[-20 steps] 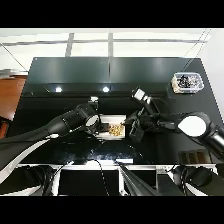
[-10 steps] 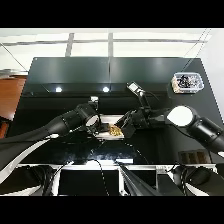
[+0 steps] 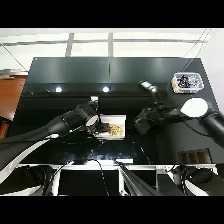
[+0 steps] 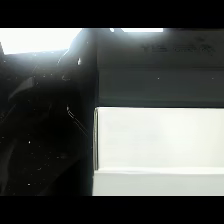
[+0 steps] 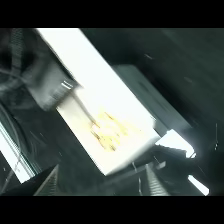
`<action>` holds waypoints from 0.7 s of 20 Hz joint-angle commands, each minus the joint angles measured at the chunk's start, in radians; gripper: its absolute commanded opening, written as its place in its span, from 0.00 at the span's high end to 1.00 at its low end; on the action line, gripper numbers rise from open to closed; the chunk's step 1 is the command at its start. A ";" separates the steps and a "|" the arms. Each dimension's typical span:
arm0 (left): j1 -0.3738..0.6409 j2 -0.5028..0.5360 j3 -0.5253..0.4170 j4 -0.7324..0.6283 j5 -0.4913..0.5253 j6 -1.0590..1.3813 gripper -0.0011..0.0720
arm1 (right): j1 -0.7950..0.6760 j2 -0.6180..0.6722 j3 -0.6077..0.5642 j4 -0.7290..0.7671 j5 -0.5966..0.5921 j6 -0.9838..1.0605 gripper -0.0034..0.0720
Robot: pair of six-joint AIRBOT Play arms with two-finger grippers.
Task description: Fold the box and place the chain.
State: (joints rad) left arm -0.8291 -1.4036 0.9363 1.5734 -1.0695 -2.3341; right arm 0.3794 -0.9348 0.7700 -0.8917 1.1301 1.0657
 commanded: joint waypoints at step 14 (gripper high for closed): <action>-0.034 0.398 0.006 -0.063 -0.372 0.455 0.02 | -0.152 0.066 0.002 0.142 0.216 0.029 0.01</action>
